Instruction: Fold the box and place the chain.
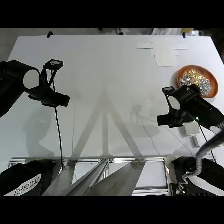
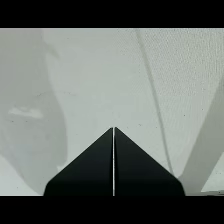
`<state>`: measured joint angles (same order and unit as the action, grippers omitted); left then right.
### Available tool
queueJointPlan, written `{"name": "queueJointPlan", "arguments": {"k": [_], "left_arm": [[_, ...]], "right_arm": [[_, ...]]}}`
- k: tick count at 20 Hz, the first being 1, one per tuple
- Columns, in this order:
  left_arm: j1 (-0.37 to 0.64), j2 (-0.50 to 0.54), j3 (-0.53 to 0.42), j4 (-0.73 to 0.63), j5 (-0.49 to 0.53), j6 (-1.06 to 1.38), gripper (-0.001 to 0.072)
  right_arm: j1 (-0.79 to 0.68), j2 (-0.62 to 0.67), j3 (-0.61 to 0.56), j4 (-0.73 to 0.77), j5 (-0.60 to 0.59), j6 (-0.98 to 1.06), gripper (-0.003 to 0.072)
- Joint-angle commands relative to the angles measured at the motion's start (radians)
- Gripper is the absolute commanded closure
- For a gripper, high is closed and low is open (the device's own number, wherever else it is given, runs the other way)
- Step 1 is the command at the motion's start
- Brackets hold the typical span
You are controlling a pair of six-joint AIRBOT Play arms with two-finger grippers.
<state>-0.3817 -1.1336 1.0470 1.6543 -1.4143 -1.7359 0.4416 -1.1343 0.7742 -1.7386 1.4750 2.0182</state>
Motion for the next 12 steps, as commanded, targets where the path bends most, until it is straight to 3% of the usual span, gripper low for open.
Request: {"name": "queueJointPlan", "arguments": {"k": [1,5,7,10,12], "left_arm": [[0.001,0.0,0.0,0.0,0.0,0.0,0.0698],[0.001,0.0,0.0,0.0,0.0,0.0,0.0698],[0.001,0.0,0.0,0.0,0.0,0.0,0.0698],[0.001,0.0,0.0,0.0,0.0,0.0,0.0698],[0.001,0.0,0.0,0.0,0.0,0.0,0.0698]], "right_arm": [[0.0,0.001,0.0,-0.039,-0.085,-0.001,0.0671],[0.0,0.001,0.001,-0.119,-0.294,-0.111,0.067],[-0.002,0.001,0.003,-0.248,-0.258,-0.114,0.0671],[-0.032,0.001,0.003,-0.502,-0.107,-0.122,0.0673],[-0.138,0.001,0.003,-0.517,-0.072,-0.211,0.0673]]}}
